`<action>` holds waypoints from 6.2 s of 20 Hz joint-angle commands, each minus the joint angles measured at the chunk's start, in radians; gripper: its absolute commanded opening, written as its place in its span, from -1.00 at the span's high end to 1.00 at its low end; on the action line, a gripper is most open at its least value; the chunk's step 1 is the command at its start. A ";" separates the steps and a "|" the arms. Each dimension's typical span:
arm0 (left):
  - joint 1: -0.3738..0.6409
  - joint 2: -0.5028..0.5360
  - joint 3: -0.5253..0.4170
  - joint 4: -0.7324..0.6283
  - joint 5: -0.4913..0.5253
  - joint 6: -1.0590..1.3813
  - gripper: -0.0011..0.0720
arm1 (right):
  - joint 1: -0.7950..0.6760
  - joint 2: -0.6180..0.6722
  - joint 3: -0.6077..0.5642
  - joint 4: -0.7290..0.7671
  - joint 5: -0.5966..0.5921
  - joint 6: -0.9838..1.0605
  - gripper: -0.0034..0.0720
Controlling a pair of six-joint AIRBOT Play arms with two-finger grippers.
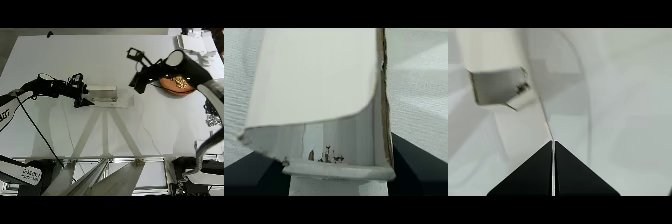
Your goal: Fold the box and place the chain.
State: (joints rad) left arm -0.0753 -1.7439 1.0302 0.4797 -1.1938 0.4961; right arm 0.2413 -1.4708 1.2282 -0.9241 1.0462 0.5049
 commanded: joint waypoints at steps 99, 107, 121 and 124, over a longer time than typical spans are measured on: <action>0.000 0.000 0.001 0.000 0.001 0.000 -0.06 | 0.328 -0.024 -0.204 0.055 -0.466 0.981 -0.67; 0.000 0.000 0.001 0.000 0.001 0.000 -0.06 | 0.348 -0.032 -0.204 -0.276 -0.486 1.237 -0.55; 0.000 0.000 0.001 0.000 0.001 0.000 -0.06 | 0.407 -0.086 -0.096 -0.457 -0.362 1.376 -0.52; 0.000 0.000 0.001 0.000 0.001 0.001 -0.06 | 0.438 -0.115 -0.069 -0.446 -0.365 1.376 -0.51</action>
State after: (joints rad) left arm -0.0753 -1.7439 1.0302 0.4805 -1.1950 0.4969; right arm 0.6537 -1.5654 1.1294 -1.3758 0.6701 1.8778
